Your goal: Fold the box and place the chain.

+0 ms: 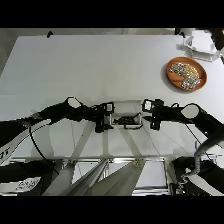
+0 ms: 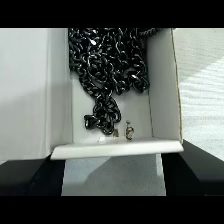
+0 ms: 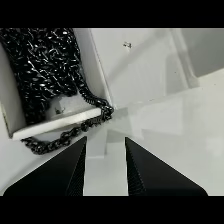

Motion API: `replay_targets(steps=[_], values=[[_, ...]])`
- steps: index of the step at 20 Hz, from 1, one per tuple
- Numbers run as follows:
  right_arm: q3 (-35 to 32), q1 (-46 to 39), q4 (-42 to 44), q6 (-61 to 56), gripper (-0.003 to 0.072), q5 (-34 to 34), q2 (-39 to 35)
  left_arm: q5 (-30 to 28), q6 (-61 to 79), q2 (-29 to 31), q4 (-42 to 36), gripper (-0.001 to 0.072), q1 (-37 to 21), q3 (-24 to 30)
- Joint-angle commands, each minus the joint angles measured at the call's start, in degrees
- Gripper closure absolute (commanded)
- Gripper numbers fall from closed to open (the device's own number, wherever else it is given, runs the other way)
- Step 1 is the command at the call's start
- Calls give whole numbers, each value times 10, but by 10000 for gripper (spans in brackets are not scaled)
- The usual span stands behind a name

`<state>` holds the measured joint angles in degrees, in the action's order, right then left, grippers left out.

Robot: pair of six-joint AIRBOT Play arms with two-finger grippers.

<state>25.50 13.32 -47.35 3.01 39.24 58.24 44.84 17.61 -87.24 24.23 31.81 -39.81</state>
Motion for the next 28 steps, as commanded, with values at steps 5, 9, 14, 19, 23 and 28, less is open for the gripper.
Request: replay_targets(steps=[5, 9, 14, 19, 23, 28], values=[[-1, 9, 92, 125, 402, -13, 39, 0, 0, 0, 0, 389, 0, 0], [-1, 9, 93, 125, 425, -13, 45, 0, 0, 0, 0, 389, 0, 0], [-1, 9, 91, 125, 508, -18, 45, 0, 0, 0, 0, 389, 0, 0], [-1, 6, 66, 125, 646, -18, 45, 0, 0, 0, 0, 389, 0, 0], [-1, -23, 40, 118, 671, 7, 28, 0, 0, 0, 0, 389, 0, 0], [-1, -67, -3, 73, 672, 63, -51, 0, 0, 0, 0, 389, 0, 0]])
